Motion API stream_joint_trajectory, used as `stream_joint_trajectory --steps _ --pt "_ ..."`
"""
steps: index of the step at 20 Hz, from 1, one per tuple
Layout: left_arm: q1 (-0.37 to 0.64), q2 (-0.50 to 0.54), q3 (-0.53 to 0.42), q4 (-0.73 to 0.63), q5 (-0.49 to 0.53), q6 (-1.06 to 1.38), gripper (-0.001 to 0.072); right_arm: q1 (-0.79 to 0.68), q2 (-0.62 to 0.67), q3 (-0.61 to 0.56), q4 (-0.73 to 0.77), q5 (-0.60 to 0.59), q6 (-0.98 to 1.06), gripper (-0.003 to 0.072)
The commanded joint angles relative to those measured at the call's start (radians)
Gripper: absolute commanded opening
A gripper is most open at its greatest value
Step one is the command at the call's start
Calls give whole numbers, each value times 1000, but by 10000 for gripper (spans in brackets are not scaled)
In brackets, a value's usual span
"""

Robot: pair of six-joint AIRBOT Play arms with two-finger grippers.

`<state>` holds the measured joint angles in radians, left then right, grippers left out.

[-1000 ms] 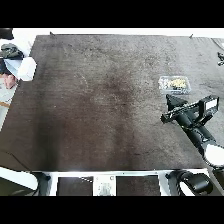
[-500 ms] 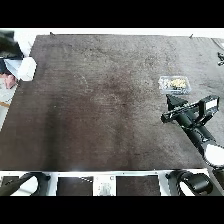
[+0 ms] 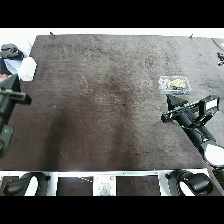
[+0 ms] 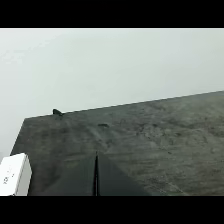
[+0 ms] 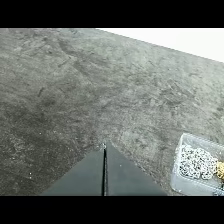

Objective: Fold the box and place the chain.

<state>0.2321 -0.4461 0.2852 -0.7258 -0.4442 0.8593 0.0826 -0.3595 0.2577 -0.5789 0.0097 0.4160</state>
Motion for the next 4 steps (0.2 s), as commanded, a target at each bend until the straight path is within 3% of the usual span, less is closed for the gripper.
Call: stream_joint_trajectory --steps 1,4 --pt "-1 122 -101 -57 62 47 7 0 0 0 0 -7 0 -13" --pt "0 120 -101 -56 85 47 11 0 0 0 0 -14 0 -13"
